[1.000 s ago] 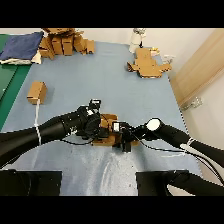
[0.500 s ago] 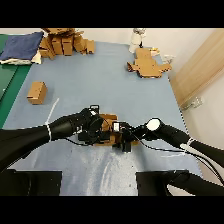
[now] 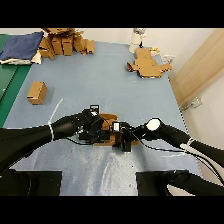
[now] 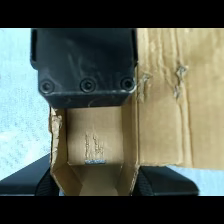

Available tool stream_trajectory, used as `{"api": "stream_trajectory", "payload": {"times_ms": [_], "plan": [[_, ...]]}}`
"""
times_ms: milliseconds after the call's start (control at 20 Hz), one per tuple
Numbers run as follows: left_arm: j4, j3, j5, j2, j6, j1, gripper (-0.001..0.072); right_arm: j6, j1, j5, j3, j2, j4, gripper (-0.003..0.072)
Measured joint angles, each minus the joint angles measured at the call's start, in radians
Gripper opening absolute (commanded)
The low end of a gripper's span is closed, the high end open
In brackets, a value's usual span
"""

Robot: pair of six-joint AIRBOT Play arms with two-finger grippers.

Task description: Fold the box.

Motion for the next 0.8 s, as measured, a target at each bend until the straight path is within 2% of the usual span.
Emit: {"api": "stream_trajectory", "payload": {"times_ms": [400,500,800], "plan": [[0.003,0.000,-0.023,0.033,0.001,0.008,0.0299,0.000,0.000,0.001,0.000,0.000,0.002,0.0561],[0.003,0.000,-0.022,0.047,0.002,0.019,0.0395,0.000,0.000,0.001,0.000,0.000,0.002,0.0562],[0.000,0.000,-0.015,0.036,0.009,0.029,0.0393,0.000,0.000,0.002,0.000,0.000,0.001,0.0562]]}}
